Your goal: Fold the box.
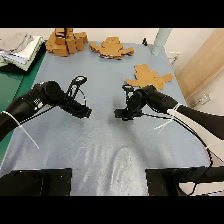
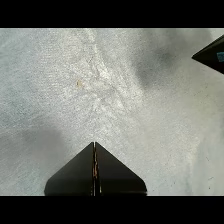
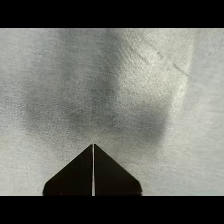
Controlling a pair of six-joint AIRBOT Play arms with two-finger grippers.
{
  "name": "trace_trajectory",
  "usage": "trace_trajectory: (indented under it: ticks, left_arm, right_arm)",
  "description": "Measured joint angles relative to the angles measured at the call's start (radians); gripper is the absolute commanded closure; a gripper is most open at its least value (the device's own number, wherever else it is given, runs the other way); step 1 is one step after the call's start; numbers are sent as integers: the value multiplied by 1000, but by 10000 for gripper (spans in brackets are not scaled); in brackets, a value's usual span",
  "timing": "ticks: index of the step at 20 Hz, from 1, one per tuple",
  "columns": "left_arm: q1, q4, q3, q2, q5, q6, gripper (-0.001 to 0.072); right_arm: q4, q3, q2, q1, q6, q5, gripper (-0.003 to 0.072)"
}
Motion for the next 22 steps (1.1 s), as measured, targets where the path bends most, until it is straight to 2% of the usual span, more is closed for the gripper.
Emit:
trace_trajectory:
  ticks: [5, 6, 9, 10, 11, 15, 18, 22]
  left_arm:
    - [0, 0, 0, 0, 0, 0, 698]
    - [0, 0, 0, 0, 0, 0, 698]
    - [0, 0, 0, 0, 0, 0, 698]
    - [0, 0, 0, 0, 0, 0, 698]
    - [0, 0, 0, 0, 0, 0, 698]
    - [0, 0, 0, 0, 0, 0, 698]
    - [0, 0, 0, 0, 0, 0, 698]
    - [0, 0, 0, 0, 0, 0, 698]
  right_arm:
    - [10, 0, 0, 0, 0, -7, 673]
    - [18, 0, 0, 0, 0, -19, 640]
    - [27, 14, 0, -9, 2, -44, 364]
    - [24, 31, 0, -29, 8, -54, 306]
    - [17, 54, 0, -57, 13, -67, 280]
    - [2, 187, -1, -289, -24, -128, 269]
    - [12, 277, -16, -531, -118, -108, 270]
    - [158, 430, -146, -817, -293, -43, 270]
